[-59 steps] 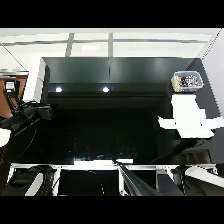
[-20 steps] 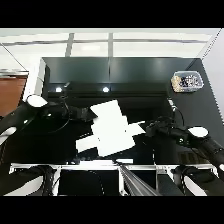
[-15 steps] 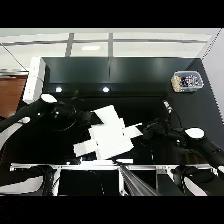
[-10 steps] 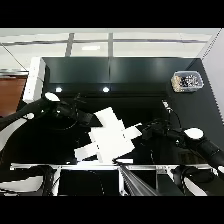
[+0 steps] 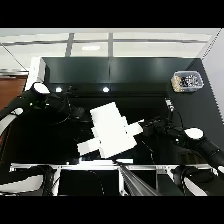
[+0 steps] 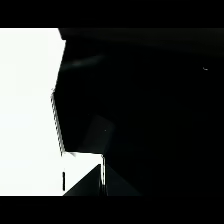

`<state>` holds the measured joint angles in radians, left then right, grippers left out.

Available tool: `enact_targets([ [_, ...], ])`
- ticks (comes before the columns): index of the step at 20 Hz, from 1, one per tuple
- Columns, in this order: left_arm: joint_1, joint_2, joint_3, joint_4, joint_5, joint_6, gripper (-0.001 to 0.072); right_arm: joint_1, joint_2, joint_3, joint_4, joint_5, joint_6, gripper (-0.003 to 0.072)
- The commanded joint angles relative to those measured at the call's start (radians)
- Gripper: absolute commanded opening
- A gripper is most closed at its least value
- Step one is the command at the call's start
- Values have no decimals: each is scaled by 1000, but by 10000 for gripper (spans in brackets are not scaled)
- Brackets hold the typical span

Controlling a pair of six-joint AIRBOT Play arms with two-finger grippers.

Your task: Fold the box and place the chain.

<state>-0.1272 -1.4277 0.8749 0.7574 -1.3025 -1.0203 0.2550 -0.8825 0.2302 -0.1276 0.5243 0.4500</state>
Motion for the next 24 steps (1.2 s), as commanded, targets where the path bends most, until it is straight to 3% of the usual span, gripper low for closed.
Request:
enact_targets([
  [1, -34, -35, 5, -62, 11, -24, 700, 1, 1, 1, 0, -10, 3, 17],
  [8, -134, -161, 5, -87, 26, -18, 700, 1, 1, 1, 0, -13, 3, 17],
  [12, -126, -167, 5, -237, 50, 166, 700, 1, 1, 1, 0, -13, 3, 17],
  [16, -156, -183, 6, -187, 19, 205, 671, 0, 1, 1, 0, -14, 2, 17],
  [18, -162, -184, 6, -148, -8, 206, 490, 0, 1, 1, 0, -17, 3, 17],
  [21, -151, -184, 6, -134, -30, 257, 120, 0, 1, 1, 0, -16, 3, 17],
  [23, -138, -184, 6, -138, -43, 282, 30, 0, 1, 1, 5, -14, 10, 23],
  [24, -135, -184, 6, -140, -46, 285, 30, 0, 1, 3, 3, -9, 10, 152],
])
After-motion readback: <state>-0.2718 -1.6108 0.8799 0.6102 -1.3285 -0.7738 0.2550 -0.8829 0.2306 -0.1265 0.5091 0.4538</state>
